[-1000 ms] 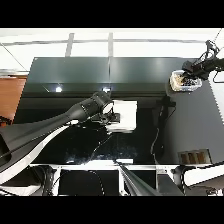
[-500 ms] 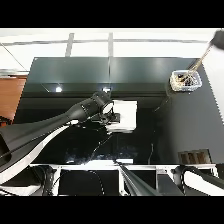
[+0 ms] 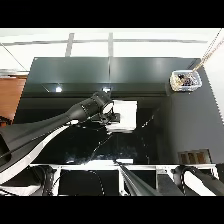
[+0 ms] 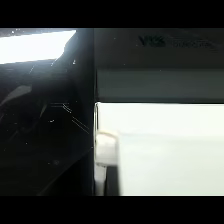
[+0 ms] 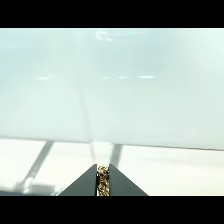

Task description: Fold the box and place the chain.

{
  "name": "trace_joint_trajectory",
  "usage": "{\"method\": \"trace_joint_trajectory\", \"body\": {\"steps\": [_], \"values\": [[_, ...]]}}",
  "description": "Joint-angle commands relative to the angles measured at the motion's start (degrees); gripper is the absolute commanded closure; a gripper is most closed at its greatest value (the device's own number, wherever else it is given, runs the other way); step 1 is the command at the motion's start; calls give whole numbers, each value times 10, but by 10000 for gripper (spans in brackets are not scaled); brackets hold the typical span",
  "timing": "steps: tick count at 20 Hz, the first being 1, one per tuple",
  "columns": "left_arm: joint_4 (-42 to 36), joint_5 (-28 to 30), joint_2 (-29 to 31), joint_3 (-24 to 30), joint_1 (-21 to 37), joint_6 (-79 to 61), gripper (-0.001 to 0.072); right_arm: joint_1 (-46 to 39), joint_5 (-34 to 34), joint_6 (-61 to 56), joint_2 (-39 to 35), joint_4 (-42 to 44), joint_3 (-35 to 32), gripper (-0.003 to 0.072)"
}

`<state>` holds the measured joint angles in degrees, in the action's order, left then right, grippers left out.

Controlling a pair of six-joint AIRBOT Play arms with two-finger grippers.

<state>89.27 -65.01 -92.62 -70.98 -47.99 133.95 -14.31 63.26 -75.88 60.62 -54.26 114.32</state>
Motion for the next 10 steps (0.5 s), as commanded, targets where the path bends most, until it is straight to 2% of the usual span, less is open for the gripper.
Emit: {"method": "trace_joint_trajectory", "body": {"steps": [1, 3, 6, 10], "values": [[0, 3, 0, 0, 0, 0, 677, 17, 125, 2, -24, 33, 20, 662], [0, 2, 0, 0, 0, 0, 677, 51, 146, 3, -60, 32, -27, 662], [0, 3, 0, 0, 0, 0, 677, 84, 234, -54, -105, 30, -118, 662], [0, 2, 0, 0, 0, 0, 677, 154, 261, -66, -135, 59, -272, 662]]}}
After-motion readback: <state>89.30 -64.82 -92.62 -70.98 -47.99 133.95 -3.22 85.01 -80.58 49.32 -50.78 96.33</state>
